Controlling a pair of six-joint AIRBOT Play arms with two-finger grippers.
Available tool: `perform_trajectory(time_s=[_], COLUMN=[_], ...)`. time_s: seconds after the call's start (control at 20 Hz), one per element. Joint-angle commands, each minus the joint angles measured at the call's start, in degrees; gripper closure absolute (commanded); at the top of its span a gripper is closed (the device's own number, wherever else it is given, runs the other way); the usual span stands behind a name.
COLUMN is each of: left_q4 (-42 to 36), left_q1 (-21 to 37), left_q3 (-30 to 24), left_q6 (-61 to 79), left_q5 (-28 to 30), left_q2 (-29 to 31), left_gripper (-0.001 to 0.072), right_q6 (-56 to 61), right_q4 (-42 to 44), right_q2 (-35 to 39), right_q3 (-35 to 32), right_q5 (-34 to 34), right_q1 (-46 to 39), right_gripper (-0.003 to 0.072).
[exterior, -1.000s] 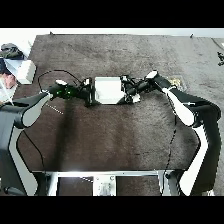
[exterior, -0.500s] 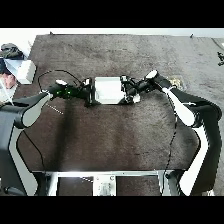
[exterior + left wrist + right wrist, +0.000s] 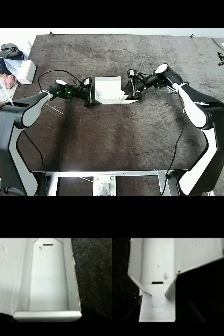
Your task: Fold the box and place the chain.
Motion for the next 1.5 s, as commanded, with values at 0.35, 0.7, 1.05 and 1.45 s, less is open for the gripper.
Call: perform_trajectory(time_s=[0.35, 0.7, 1.05, 1.45], left_q4=[0.0, 0.0, -0.02, -0.02], left_q1=[0.0, 0.0, 0.0, 0.0], left_q3=[0.02, 0.02, 0.02, 0.02], left_q6=[0.04, 0.04, 0.04, 0.04], left_q5=[-0.13, -0.15, -0.13, -0.13], left_q2=[0.0, 0.0, 0.0, 0.0], left_gripper=[0.0236, 0.0236, 0.0236, 0.0236], right_q6=[4.7, 4.68, 4.7, 4.7], right_q4=[19.93, 17.88, 10.6, 10.25], right_q2=[4.35, -0.04, -2.27, -0.44], right_q3=[0.04, 0.0, -0.02, 0.07], right_q5=[0.52, -16.28, -16.24, -16.24], right_q1=[1.77, 4.48, 4.46, 4.46], right_gripper=[0.0703, 0.0704, 0.0704, 0.0704])
